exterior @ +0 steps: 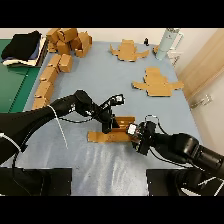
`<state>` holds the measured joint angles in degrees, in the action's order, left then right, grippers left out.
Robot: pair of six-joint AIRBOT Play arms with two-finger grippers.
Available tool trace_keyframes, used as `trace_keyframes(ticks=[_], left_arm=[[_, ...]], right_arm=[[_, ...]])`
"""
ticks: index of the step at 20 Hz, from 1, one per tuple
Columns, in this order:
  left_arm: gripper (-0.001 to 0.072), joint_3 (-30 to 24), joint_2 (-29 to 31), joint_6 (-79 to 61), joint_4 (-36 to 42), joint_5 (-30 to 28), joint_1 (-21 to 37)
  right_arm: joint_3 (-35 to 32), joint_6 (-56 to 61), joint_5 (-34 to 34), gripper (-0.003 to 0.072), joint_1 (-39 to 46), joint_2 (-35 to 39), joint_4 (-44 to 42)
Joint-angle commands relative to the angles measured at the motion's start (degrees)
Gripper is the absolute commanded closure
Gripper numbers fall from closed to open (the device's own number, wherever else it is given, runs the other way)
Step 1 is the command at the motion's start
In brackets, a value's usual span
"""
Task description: Fold the box.
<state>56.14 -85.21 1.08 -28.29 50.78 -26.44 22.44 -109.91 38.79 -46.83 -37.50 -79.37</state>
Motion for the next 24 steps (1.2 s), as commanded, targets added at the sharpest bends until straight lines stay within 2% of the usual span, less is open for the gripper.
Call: trace_keyframes(ticks=[1,5,9,12,14,24], left_arm=[[0.0696,-0.02,-0.04,0.0,-0.02,-0.02,0.0],[0.0696,-0.02,-0.04,0.0,0.0,0.0,0.0],[0.0696,-0.02,-0.04,0.0,-0.02,-0.02,0.0],[0.0696,-0.02,-0.04,0.0,0.0,-0.02,0.0],[0.0696,-0.02,-0.04,0.0,0.0,0.0,-0.02],[0.0696,-0.02,-0.04,0.0,-0.02,-0.02,0.0]], right_arm=[[0.22,-21.2,-2.16,-0.0034,8.2,-0.02,-15.15],[0.28,-38.71,-1.77,-0.0034,16.46,-3.72,-31.1],[4.79,-53.99,5.92,-0.0034,23.45,-12.57,-41.55],[8.81,-57.61,11.32,-0.0034,26.36,-19.65,-43.17],[9.29,-57.72,10.56,-0.0034,26.56,-22.1,-43.32],[9.29,-57.64,9.75,-0.0033,26.49,-22.1,-41.92]])
